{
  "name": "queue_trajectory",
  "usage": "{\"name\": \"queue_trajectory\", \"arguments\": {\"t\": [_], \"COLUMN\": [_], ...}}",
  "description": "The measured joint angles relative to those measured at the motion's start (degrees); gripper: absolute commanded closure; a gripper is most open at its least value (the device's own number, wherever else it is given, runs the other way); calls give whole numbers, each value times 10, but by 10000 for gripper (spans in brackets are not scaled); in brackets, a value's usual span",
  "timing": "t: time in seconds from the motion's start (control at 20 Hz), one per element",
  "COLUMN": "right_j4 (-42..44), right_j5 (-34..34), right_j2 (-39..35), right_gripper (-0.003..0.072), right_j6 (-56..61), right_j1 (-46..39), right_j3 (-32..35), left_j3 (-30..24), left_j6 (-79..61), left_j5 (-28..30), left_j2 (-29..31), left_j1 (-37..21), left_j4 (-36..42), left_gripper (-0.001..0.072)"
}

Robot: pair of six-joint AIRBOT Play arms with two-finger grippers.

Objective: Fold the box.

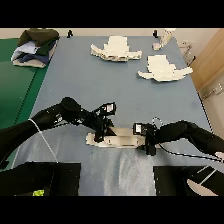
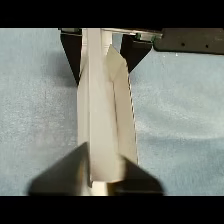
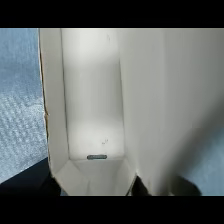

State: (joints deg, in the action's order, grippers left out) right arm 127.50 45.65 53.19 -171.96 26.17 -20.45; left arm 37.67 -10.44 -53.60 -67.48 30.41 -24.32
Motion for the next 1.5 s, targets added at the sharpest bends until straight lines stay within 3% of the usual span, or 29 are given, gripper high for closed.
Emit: {"name": "queue_trajectory", "arguments": {"t": [0.35,0.4,0.45,0.5,0.6,0.65,0.7,0.75,0.9,1.05,1.25,1.5], "right_j4": [1,1,2,2,2,2,2,2,2,2,2,2], "right_j5": [0,0,0,0,-1,-1,-1,-1,-2,-2,-2,-2], "right_j2": [0,0,0,0,0,0,0,0,0,0,0,0], "right_gripper": [165,165,165,165,165,165,164,165,165,165,165,165], "right_j6": [0,0,0,0,0,-1,-1,-1,-1,-1,-1,0], "right_j1": [0,0,0,0,0,0,0,0,0,0,0,-1], "right_j3": [0,0,0,0,0,0,0,0,0,0,0,0], "left_j3": [1,1,1,1,1,1,1,1,1,1,5,61], "left_j6": [35,52,76,106,179,219,255,292,384,486,581,618], "left_j5": [9,10,10,11,7,-2,-11,-29,-85,-110,-80,-31], "left_j2": [16,26,38,51,83,100,115,131,161,160,113,36], "left_j1": [-4,-8,-16,-25,-48,-61,-71,-81,-90,-53,18,30], "left_j4": [-11,-21,-33,-48,-75,-90,-103,-117,-141,-148,-128,-91], "left_gripper": [368,143,40,40,84,338,654,697,697,697,697,697]}}
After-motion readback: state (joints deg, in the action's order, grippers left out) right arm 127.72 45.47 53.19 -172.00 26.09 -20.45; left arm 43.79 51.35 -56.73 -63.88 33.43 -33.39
